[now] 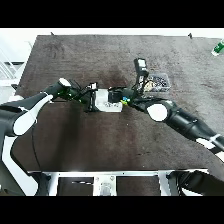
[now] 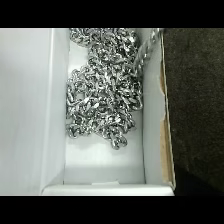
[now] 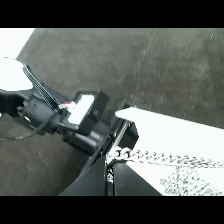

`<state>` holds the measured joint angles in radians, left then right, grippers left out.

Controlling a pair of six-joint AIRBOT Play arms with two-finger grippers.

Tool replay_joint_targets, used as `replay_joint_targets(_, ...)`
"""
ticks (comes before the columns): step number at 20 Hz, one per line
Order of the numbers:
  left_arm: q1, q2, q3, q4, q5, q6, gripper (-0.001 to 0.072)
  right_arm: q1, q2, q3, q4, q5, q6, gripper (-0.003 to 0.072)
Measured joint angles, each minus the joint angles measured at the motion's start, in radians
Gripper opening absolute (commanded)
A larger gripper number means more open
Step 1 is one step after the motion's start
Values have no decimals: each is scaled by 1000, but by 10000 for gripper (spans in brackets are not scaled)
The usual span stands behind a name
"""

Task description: Fold the box and place the chain.

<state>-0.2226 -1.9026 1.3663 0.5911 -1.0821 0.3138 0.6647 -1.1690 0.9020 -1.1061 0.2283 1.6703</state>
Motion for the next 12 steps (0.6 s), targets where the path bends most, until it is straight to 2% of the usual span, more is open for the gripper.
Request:
replay_joint_targets(7,0,0,0,0,0,0,465,43,-178,0,7,-107,73,11)
replay_joint_targets(8,0,0,0,0,0,0,465,44,-200,0,7,-125,76,56)
replay_joint_targets(10,0,0,0,0,0,0,465,43,-233,0,8,-156,84,279)
replay_joint_targets(12,0,0,0,0,0,0,465,29,-245,0,7,-175,86,294)
